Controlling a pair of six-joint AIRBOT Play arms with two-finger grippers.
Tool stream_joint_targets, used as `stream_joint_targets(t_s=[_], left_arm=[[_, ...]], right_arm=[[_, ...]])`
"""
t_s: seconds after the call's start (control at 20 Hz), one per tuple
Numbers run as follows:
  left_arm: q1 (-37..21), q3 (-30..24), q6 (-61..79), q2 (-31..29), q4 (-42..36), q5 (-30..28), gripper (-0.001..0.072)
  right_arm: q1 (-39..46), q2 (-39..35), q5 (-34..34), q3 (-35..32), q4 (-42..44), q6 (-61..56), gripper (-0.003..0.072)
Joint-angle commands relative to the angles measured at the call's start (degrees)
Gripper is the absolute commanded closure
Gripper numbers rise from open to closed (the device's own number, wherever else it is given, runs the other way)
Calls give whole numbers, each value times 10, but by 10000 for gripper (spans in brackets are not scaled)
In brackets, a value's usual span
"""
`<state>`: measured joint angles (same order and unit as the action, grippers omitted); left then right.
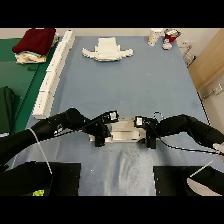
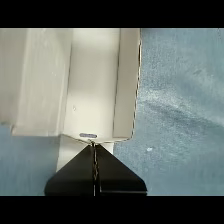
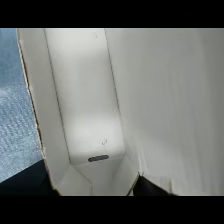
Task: Fold the box.
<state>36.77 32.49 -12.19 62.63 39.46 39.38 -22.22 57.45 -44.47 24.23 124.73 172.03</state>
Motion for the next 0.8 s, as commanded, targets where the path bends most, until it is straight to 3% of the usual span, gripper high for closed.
stream_joint_targets(t_s=[0.0,0.25,0.5,0.6,0.75], left_arm=[[-17,8,-266,-66,122,41,697],[-140,8,-574,-171,228,153,697],[-304,6,-634,-158,237,266,698],[-316,-9,-634,-142,217,271,698],[-290,-55,-585,-113,101,242,698]], right_arm=[[0,0,0,0,0,0,137],[0,0,0,0,0,0,137],[0,0,0,0,0,0,137],[0,0,0,0,0,0,137],[0,0,0,0,0,0,137]])
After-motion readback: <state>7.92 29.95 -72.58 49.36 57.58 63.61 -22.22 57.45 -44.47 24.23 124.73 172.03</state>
